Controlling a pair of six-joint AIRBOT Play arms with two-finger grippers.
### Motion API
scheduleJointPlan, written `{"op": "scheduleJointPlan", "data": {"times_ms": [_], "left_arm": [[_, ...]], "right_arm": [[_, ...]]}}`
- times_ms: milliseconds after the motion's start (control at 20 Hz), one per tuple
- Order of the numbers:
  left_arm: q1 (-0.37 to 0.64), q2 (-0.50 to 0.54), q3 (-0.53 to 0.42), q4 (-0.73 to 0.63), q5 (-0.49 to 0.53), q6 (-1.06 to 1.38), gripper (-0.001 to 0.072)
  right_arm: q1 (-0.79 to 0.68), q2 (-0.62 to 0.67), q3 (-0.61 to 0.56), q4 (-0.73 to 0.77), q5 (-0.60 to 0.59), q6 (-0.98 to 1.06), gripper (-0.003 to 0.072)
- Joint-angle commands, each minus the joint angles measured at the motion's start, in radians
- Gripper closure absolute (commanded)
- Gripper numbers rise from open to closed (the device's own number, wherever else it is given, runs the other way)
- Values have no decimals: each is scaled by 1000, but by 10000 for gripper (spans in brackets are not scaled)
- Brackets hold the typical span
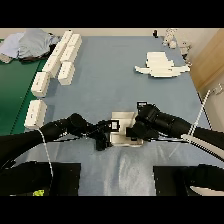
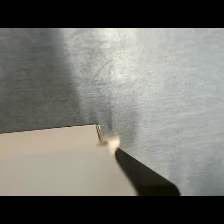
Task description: Fold the box.
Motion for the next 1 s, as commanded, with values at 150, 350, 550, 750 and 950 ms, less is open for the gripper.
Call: {"op": "scheduleJointPlan", "data": {"times_ms": [150,350,550,750,950], "left_arm": [[0,0,1,2,0,3,198],[0,0,1,2,0,3,198],[0,0,1,2,0,3,198],[0,0,1,2,0,3,198],[0,0,1,2,0,3,198]], "right_arm": [[-4,76,86,-45,-180,-45,317],[-41,182,125,-136,-272,-94,514],[-306,167,91,-38,-175,-306,685],[-714,1,82,654,6,-863,685],[-878,-183,121,1039,-192,-1259,685]]}}
